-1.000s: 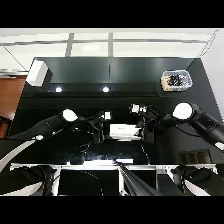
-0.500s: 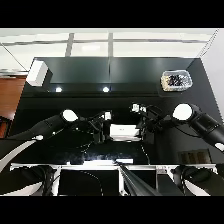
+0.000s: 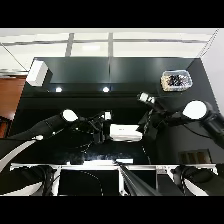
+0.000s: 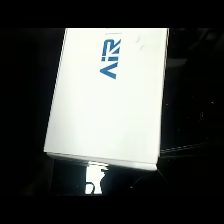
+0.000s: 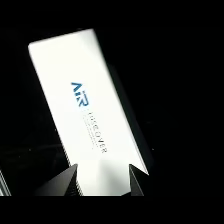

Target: Fold the box and place the chain.

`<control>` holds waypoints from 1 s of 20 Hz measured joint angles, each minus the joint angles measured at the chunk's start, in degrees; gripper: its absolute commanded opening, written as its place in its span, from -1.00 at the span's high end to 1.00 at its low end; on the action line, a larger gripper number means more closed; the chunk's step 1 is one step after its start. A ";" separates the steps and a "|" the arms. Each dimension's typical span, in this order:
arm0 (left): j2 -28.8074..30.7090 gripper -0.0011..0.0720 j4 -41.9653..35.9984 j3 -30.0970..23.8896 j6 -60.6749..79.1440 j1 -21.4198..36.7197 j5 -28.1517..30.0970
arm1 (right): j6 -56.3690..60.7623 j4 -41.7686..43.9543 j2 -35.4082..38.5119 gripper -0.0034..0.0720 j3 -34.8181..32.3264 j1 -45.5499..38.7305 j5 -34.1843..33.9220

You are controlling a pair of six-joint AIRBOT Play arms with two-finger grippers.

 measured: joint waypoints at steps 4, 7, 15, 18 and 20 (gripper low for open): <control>0.00 0.07 0.04 0.00 0.04 0.00 0.00 | 13.92 5.16 1.01 0.89 -2.19 -3.63 1.55; 0.00 0.07 0.04 0.00 0.11 0.00 0.00 | 19.76 17.25 0.20 0.89 -6.58 -3.32 0.11; -0.02 0.05 0.04 0.00 0.13 0.00 0.02 | 23.32 31.21 -7.74 0.88 -9.77 2.23 -7.78; 0.00 0.05 0.04 0.00 0.13 0.00 0.02 | 23.52 31.21 -10.23 0.89 -9.92 2.73 -9.31; -0.02 0.04 0.09 0.00 0.17 0.00 0.02 | 23.56 31.36 -11.54 0.89 -9.94 2.86 -9.75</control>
